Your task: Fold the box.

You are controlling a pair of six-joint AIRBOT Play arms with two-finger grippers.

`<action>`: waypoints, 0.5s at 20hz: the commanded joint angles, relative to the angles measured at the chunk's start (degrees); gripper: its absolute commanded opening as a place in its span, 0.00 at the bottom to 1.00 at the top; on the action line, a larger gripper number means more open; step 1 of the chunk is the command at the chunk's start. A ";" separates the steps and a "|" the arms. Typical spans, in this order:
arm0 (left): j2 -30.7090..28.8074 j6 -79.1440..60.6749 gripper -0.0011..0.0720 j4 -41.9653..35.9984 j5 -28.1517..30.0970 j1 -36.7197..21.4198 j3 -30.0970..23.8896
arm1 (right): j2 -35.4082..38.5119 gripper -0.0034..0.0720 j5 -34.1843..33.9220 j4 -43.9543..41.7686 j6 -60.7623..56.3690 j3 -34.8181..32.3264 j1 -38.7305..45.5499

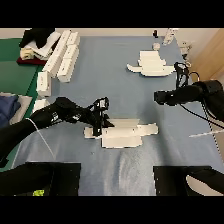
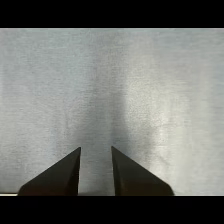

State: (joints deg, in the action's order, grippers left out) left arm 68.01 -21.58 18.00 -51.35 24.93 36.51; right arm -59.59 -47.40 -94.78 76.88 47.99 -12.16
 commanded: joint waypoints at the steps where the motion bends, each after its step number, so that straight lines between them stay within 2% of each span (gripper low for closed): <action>1: 0.20 0.72 0.03 0.11 -3.43 -0.02 2.23 | -0.46 0.45 -0.02 -0.66 0.00 0.00 0.02; 5: 0.42 3.06 0.03 0.46 -4.13 -0.81 3.74 | -0.46 0.45 -0.02 -0.66 0.00 0.00 0.02; 10: 4.02 3.43 0.03 0.24 -4.24 -2.08 3.74 | -0.46 0.45 -0.04 -0.66 0.02 0.00 0.02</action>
State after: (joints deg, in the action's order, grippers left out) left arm 70.43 -18.57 18.35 -55.37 23.35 40.03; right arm -60.03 -47.40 -95.37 76.88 47.99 -12.14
